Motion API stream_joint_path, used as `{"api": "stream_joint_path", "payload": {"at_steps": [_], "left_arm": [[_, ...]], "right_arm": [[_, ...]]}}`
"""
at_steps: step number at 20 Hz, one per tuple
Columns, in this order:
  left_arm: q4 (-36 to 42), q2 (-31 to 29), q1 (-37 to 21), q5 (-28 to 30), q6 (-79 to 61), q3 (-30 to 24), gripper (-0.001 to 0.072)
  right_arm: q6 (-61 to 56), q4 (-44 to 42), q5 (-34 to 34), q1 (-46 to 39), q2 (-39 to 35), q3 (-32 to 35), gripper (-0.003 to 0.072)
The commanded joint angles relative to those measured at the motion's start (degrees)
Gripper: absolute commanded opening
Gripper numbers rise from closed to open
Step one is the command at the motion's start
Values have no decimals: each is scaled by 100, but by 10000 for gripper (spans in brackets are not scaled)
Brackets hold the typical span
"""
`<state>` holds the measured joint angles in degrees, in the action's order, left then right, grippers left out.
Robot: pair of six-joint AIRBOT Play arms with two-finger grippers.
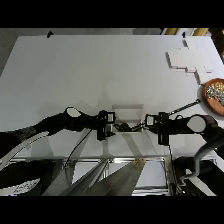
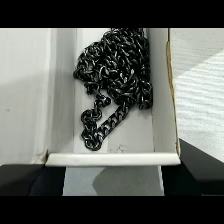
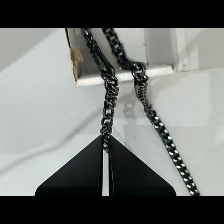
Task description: Fold the box and place the chain.
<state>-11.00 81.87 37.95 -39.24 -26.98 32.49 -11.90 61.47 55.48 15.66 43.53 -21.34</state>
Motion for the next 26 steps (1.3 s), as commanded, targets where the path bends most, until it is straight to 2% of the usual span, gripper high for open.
{"api": "stream_joint_path", "payload": {"at_steps": [1, 4, 6, 10, 15, 18, 20, 21, 24, 26], "left_arm": [[0, 2, 0, 0, -2, 0, 254], [0, 2, -2, 0, -2, 0, 254], [0, 2, 0, 0, -2, 0, 254], [0, 2, -2, 0, -2, 0, 254], [0, 2, -2, 0, -2, 0, 254], [0, 2, 0, 0, -2, 0, 254], [0, 2, 0, 0, -2, 0, 254], [0, 2, 0, 0, -2, 0, 254], [0, 2, -2, 0, -2, -2, 254], [0, 2, -2, 0, -2, 0, 254]], "right_arm": [[-713, -857, 267, 4, -791, 2, 20], [-695, -2514, 195, 7, -929, 2, 20], [-367, -3353, -138, 160, -896, 2, 20], [-310, -3650, -1480, 1161, -533, 2, 20], [-651, -3648, -2743, 2070, 446, 2, 23], [-726, -3591, -2789, 2074, 671, -2, 69], [-745, -3414, -2732, 2009, 577, -81, 192], [-769, -3257, -2594, 1888, 472, -153, 198], [-780, -2361, -1788, 1233, -31, -286, 199], [-778, -1285, -953, 675, -376, -286, 198]]}}
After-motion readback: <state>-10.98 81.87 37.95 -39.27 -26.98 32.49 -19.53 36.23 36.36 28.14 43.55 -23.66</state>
